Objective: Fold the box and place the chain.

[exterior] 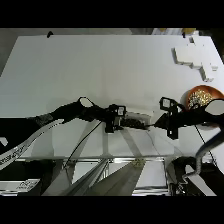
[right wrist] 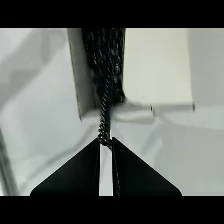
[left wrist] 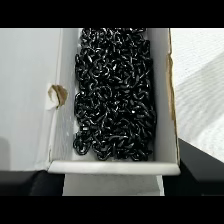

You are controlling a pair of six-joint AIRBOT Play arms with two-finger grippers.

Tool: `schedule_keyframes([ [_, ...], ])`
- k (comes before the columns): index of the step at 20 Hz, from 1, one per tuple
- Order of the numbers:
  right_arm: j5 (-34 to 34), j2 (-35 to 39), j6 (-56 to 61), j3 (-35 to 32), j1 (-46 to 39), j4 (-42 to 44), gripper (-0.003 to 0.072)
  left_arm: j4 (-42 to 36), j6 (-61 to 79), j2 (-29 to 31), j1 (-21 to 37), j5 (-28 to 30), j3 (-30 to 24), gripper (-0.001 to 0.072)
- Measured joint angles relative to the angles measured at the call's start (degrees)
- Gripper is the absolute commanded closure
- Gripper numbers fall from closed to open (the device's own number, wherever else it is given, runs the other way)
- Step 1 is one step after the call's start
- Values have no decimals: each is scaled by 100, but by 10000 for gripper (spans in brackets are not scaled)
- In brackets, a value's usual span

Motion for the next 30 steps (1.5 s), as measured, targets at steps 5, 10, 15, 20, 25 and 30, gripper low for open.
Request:
schedule_keyframes([
  [5,404,50,236,289,127,1169,673,0,0,0,-2,0,0,320],
  [10,-98,48,295,348,562,1615,672,0,0,0,0,0,0,320],
  [15,-527,31,308,389,688,1574,455,0,0,0,-2,0,0,320],
  [20,-621,-50,315,863,706,1528,672,2,0,0,0,0,0,320],
  [25,-761,-717,439,1224,743,1279,672,2,0,0,0,2,0,320],
  [30,-793,-1231,874,1294,949,560,569,0,0,0,-2,2,0,320],
])
